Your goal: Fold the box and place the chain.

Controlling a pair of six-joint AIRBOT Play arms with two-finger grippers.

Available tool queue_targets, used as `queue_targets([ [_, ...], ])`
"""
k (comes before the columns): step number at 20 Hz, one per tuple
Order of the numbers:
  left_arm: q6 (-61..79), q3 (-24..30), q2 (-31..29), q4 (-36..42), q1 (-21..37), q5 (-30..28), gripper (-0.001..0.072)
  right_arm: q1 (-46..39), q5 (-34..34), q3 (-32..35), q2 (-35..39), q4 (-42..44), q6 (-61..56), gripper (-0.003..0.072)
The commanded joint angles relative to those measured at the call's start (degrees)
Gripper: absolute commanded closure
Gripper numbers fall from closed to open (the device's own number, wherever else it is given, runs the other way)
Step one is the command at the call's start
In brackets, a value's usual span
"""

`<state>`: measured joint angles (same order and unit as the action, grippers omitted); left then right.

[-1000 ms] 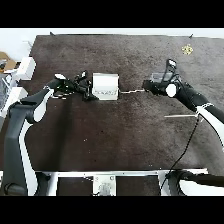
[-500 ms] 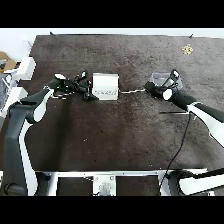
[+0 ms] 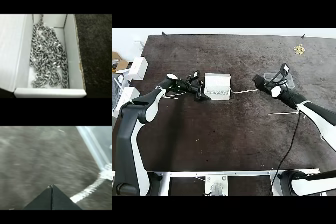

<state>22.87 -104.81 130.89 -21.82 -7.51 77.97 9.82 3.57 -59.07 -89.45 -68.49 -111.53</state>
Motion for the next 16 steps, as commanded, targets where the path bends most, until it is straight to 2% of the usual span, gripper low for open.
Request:
queue_targets([
  [1,0.0,0.0,0.0,0.0,0.0,0.0,0.0367,1.6,3.5,-0.1,6.1,-3.0,0.7,0.0683],
  [2,0.0,0.0,0.0,0.0,0.0,0.0,0.0367,1.1,7.4,-0.1,7.3,-5.7,0.7,0.0655],
  [3,0.0,0.0,0.0,0.0,0.0,0.0,0.0367,0.3,11.4,-0.1,7.6,-7.3,0.7,0.0431],
  [4,0.0,0.0,0.0,0.0,0.0,0.0,0.0367,-0.8,15.6,0.1,7.6,-8.7,0.7,0.0291],
  [5,0.0,0.0,0.0,0.0,0.0,0.0,0.0367,-1.9,17.7,1.0,7.6,-10.0,0.7,0.0366],
  [6,0.0,0.0,0.0,0.0,0.0,0.0,0.0367,-2.8,17.8,2.4,7.6,-10.1,0.7,0.0383],
  [9,0.0,0.0,0.0,0.0,0.0,0.0,0.0367,-5.0,13.8,5.9,5.4,-9.9,-1.3,0.0383],
  [14,0.0,0.0,0.0,0.0,0.0,0.0,0.0367,-5.5,0.8,5.4,-2.8,-0.6,-1.3,0.0384],
  [16,0.0,0.0,0.0,0.0,0.0,0.0,0.0367,-5.4,-0.3,3.2,-5.9,2.0,-1.3,0.0384],
])
